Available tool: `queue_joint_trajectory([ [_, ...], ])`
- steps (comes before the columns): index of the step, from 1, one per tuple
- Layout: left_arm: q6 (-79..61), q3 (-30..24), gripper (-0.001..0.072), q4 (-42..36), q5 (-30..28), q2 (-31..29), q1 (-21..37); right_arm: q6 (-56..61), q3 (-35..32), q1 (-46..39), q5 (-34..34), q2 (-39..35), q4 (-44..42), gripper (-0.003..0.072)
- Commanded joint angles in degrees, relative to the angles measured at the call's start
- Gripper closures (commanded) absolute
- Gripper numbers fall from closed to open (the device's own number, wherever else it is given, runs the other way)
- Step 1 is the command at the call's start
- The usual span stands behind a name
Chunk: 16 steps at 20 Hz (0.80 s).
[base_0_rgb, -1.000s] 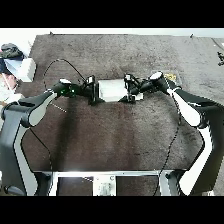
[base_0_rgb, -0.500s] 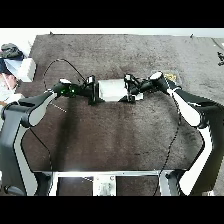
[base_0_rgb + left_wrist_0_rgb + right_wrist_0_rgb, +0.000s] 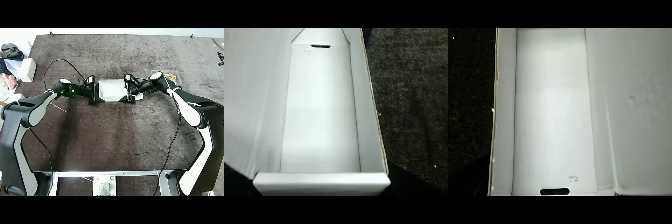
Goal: Fold the box and place the chain.
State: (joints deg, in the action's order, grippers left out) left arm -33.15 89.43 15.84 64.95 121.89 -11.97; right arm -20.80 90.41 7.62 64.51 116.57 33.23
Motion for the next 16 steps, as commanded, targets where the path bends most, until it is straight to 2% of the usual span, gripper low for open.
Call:
queue_joint_trajectory([
  [1,-0.13,-0.02,0.0354,0.0,0.04,0.0,0.0,0.02,0.0,0.04,0.02,0.02,-0.04,0.0161],
  [4,-0.11,-0.02,0.0354,0.0,0.07,0.0,0.0,2.49,0.0,0.02,0.76,-0.09,-0.2,0.0159],
  [6,-0.11,-0.02,0.0354,0.04,0.17,0.0,0.0,4.52,0.0,-0.04,-0.48,-0.31,-0.61,-0.0034],
  [16,0.37,-0.02,0.0354,1.4,0.04,0.0,0.0,10.19,0.0,-5.05,6.71,-5.03,3.85,-0.0034],
])
